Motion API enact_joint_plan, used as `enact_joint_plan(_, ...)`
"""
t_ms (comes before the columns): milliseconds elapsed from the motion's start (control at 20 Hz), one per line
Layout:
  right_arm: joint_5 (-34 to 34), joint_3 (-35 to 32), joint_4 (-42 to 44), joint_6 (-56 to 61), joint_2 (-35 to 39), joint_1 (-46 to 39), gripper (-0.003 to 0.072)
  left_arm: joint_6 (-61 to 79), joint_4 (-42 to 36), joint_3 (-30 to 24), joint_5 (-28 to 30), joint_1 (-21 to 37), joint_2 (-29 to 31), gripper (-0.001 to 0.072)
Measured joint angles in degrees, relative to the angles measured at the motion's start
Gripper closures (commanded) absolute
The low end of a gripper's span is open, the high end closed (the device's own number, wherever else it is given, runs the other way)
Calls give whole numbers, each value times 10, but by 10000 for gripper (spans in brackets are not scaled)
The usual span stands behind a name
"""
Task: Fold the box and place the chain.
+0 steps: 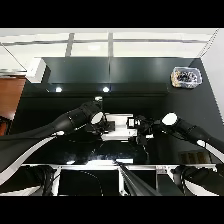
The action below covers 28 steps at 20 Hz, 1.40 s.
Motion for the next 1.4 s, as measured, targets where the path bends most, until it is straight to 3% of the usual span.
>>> enact_joint_plan(100,0,0,0,0,0,0,270,0,-1,0,0,-1,-3,542)
enact_joint_plan(150,0,0,0,0,0,0,271,0,-2,0,0,-1,-5,559)
enact_joint_plan(250,0,0,0,0,0,0,270,-1,-2,5,-7,-2,-8,685)
enact_joint_plan(450,-2,0,0,1,0,0,271,0,1,25,-12,-2,-19,685)
enact_joint_plan(500,-2,0,0,1,0,0,271,0,1,29,-14,-2,-21,656)
enact_joint_plan(600,-2,0,0,2,0,0,270,-3,-2,34,-9,-2,-23,397)
enact_joint_plan(700,-1,0,0,1,0,0,271,-2,-6,37,-7,-2,-24,399)
enact_joint_plan(800,0,0,0,0,0,0,270,-2,-6,38,-12,-2,-25,473)
enact_joint_plan(950,1,0,0,0,0,0,270,-2,-1,38,-26,-2,-25,685)
enact_joint_plan(1100,1,0,0,0,0,0,267,2,0,39,-27,-2,-26,686)
enact_joint_plan(1150,1,0,0,0,0,0,201,3,-1,39,-27,-2,-26,686)
enact_joint_plan(1200,1,0,0,2,0,0,-6,4,-1,39,-26,-2,-26,686)
enact_joint_plan(1400,4,0,-19,52,5,0,-16,6,-2,39,-23,-2,-24,686)
